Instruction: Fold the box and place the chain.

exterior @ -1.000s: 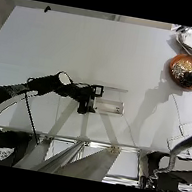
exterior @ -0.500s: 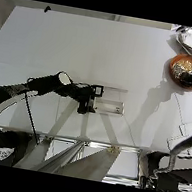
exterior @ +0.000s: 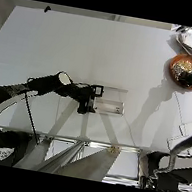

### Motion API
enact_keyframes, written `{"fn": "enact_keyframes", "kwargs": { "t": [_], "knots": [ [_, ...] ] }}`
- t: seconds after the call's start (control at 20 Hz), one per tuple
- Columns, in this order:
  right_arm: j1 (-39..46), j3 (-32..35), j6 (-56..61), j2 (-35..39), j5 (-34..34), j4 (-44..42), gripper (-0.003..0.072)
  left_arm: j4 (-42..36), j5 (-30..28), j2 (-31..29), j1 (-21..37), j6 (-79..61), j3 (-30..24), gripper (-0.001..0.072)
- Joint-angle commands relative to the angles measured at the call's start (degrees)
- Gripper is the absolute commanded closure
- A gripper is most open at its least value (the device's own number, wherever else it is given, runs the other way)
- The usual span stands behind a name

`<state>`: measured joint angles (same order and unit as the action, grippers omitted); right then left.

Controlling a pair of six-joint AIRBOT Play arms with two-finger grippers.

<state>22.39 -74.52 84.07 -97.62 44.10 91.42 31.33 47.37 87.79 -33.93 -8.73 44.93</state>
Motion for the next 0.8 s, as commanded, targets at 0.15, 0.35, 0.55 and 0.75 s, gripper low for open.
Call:
{"fn": "enact_keyframes", "kwargs": {
  "t": [0.15, 0.35, 0.55, 0.75],
  "knots": [
    [0.0, 0.0, 0.1, 0.2, 1.6, -0.2, 0.0670, 0.0, 0.0, 0.0, 0.0, 0.0, 0.0, 0.0438],
    [0.0, 0.0, -0.2, 5.1, 4.2, -0.2, 0.0671, 0.0, 0.0, 0.0, 0.0, 0.0, 0.0, 0.0438],
    [0.0, 0.0, -3.8, 15.0, 7.3, -0.3, 0.0671, 0.0, 0.0, 0.0, 0.0, 0.0, 0.0, 0.0438],
    [0.0, 0.0, -8.6, 27.1, 12.7, -4.3, 0.0671, 0.0, 0.0, 0.0, 0.0, 0.0, 0.0, 0.0438]
  ]
}}
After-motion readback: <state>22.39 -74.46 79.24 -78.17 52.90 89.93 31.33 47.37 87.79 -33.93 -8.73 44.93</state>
